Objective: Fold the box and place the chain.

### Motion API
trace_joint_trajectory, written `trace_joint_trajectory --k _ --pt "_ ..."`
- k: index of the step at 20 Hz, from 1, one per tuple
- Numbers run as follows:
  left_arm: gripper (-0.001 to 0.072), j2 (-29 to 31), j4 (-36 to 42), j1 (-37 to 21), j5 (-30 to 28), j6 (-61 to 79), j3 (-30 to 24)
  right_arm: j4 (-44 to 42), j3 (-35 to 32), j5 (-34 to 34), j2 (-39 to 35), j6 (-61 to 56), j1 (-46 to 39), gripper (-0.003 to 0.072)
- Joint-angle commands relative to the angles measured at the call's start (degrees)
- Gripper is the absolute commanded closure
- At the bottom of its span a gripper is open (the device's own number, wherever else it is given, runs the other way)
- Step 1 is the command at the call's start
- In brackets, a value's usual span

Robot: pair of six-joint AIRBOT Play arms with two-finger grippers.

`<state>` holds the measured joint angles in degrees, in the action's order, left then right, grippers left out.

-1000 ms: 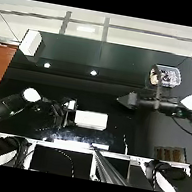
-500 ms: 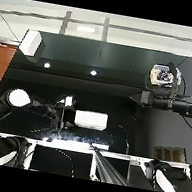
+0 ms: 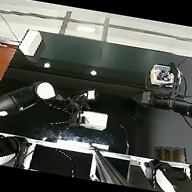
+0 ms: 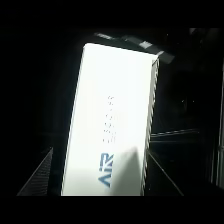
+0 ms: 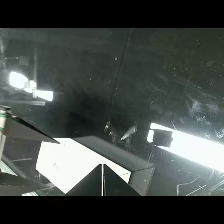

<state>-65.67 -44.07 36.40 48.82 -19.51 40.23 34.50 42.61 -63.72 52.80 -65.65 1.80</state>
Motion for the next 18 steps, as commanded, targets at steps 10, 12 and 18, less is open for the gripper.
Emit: trace_joint_trajectory --k 10,12,18 --pt "0.0000 -4.6 1.0 3.2 -0.2 -0.1 1.4 0.1 0.1 0.6 0.0 0.1 0.0 0.0676" --pt "0.0000 -4.6 0.9 3.2 -0.2 -0.1 1.4 0.1 0.1 0.6 0.0 0.1 0.0 0.0676" --pt "0.0000 -4.9 -7.5 5.9 -1.7 -0.1 1.3 0.1 0.1 0.6 0.0 0.1 0.0 0.0676"
